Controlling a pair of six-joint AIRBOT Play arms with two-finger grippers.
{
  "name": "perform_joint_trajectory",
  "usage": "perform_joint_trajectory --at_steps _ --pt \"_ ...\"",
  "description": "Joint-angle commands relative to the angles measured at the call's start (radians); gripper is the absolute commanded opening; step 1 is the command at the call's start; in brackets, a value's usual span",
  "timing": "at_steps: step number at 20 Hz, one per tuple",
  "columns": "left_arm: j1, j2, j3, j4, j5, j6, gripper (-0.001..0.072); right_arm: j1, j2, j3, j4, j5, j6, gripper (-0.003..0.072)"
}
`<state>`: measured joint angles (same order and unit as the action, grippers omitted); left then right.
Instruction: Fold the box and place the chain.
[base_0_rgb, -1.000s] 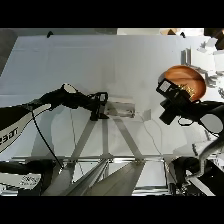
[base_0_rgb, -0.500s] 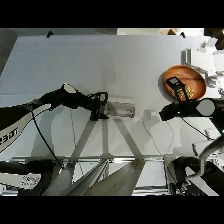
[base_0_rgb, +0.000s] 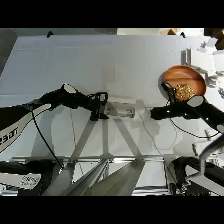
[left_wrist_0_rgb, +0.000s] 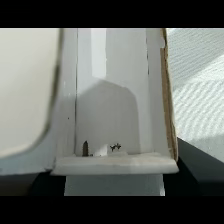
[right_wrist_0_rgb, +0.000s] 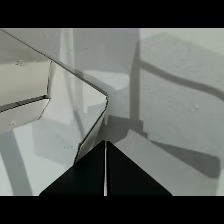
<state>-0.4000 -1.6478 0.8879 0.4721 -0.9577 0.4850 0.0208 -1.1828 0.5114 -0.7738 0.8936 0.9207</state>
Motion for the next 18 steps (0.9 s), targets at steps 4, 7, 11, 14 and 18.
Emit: perform_joint_trajectory --at_steps 4,7,11,14,18 --pt "-0.001 0.001 -0.001 0.000 0.000 0.000 0.0393 -0.002 -0.028 -0.055 0.218 0.023 -0.134 0.0003" --pt "-0.001 0.000 -0.001 0.000 0.000 0.001 0.0393 -0.002 -0.027 -0.055 0.265 0.036 -0.157 0.0004" --pt "-0.001 0.000 -0.001 0.000 0.000 0.000 0.0393 -0.002 -0.027 -0.055 0.346 0.066 -0.205 0.0005" --pt "0.000 0.001 -0.001 0.000 0.000 0.000 0.0393 -0.001 -0.027 -0.055 0.481 0.120 -0.220 0.0011" --pt "-0.001 0.000 -0.001 0.000 0.000 0.000 0.0393 -0.001 -0.027 -0.055 0.518 0.121 -0.219 0.0307"
